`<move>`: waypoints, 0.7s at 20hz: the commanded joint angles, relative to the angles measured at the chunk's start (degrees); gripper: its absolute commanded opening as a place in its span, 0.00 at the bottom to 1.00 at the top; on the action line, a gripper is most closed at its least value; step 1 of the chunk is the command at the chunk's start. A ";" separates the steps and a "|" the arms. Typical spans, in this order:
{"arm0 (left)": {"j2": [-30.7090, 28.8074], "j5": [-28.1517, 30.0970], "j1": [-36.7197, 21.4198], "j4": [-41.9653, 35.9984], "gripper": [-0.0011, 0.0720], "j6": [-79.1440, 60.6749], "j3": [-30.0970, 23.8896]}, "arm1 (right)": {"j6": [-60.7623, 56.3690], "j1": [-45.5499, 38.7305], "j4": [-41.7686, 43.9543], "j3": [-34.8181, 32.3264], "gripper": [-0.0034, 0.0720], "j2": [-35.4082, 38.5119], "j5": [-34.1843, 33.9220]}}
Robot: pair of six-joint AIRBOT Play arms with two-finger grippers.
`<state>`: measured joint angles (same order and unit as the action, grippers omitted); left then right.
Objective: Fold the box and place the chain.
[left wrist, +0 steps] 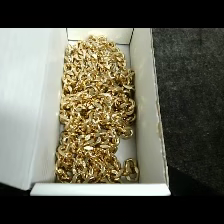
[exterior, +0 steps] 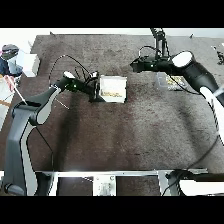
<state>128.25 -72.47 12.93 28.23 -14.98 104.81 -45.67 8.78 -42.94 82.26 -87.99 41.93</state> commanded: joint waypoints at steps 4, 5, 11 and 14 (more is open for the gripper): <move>0.04 0.00 -0.04 0.02 0.58 -0.02 0.00 | 21.59 -6.08 16.65 10.03 0.25 -15.45 16.68; 0.04 0.00 -0.04 0.02 0.58 -0.02 0.00 | 22.88 -5.64 16.57 10.10 0.26 -16.44 17.00; 0.04 -0.04 -0.04 0.02 0.58 -0.02 0.00 | 36.22 -3.43 16.28 10.10 0.32 -18.47 23.39; 0.04 -0.09 -0.04 0.02 0.58 -0.02 0.00 | 38.47 -2.93 16.17 10.10 0.38 -18.47 27.06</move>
<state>128.25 -72.49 12.93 28.23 -14.98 104.81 -11.90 5.26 -27.16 92.20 -106.04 64.55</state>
